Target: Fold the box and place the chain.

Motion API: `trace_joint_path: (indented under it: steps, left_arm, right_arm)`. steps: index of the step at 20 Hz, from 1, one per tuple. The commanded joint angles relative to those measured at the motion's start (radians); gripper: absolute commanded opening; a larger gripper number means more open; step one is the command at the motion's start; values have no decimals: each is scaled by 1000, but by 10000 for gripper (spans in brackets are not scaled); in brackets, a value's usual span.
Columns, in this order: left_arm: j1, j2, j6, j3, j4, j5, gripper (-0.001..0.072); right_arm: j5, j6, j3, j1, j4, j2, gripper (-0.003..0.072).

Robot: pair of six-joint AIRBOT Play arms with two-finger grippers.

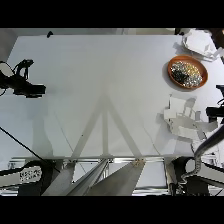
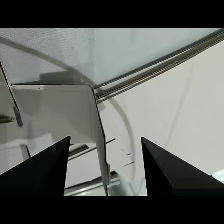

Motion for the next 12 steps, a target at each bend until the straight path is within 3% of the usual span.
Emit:
trace_joint_path:
  steps: [1,4,6,8,12]
  left_arm:
    - [0,-1,0,0,0,0,10]
    - [0,-1,0,0,0,0,10]
    - [0,0,0,0,0,0,10]
    - [0,0,0,0,0,0,10]
    - [0,-1,0,0,0,0,10]
  right_arm:
    - [41,10,0,-2,4,-61,391]
    - [71,10,0,-2,-1,-63,286]
    - [71,10,0,-2,-1,-63,123]
    - [61,10,0,-2,5,-63,13]
    - [41,-115,0,-1,196,-48,12]
